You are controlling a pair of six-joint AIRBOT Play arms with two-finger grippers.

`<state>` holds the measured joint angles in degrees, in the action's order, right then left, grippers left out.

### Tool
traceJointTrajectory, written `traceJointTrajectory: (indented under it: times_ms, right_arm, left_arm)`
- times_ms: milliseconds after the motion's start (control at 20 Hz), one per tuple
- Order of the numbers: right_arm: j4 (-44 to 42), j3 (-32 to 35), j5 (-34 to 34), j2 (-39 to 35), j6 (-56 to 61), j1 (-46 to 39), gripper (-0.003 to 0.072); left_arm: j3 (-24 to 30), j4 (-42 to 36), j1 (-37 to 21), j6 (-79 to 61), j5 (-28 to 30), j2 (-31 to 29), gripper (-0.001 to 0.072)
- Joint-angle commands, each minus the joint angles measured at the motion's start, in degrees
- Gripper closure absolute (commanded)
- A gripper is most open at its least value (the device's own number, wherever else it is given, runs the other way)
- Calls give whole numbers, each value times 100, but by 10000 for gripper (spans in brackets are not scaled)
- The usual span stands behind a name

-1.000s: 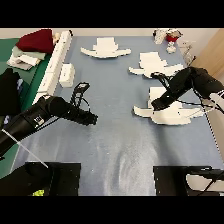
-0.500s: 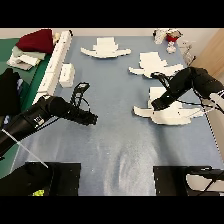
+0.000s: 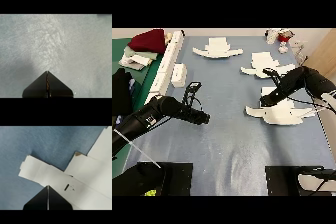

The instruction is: Fold the box.

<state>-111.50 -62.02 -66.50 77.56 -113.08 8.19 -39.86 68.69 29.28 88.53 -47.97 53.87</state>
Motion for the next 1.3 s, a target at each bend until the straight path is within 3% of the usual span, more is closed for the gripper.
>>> traceJointTrajectory:
  times_ms: [0, 100, 150, 200, 250, 450, 550, 650, 850, 1250]
  right_arm:
    - [-372, -4, -9, 57, 798, 2, 680]
    - [-487, -7, 0, 142, 1445, 2, 676]
    - [-431, -13, 2, 177, 1576, 0, 606]
    - [-245, -46, 17, 201, 1788, -24, 435]
    - [96, -149, 9, 225, 2098, -85, 349]
    - [2138, -1220, -632, 404, 2942, -994, 349]
    - [2540, -1805, -1047, 621, 2754, -1757, 348]
    - [2406, -2057, -1108, 807, 2398, -2546, 277]
    - [1088, -2063, -1613, 1364, 1252, -3908, 277]
    - [107, -2063, -2122, 2210, -356, -4922, 277]
  left_arm:
    - [-2, -76, 4, 0, 94, 0, 697]
    - [-2, -175, 4, 0, 153, 0, 697]
    - [-2, -251, 4, 0, 155, 0, 697]
    - [-2, -313, 4, 0, 162, 0, 697]
    - [-2, -358, 4, 0, 199, 0, 697]
    - [-2, -470, 4, 0, 282, 0, 697]
    - [-2, -470, 4, 0, 284, 0, 697]
    - [-2, -472, 4, 0, 278, 0, 697]
    - [-2, -577, 4, 0, 282, 0, 697]
    - [-2, -743, 4, 0, 302, 0, 697]
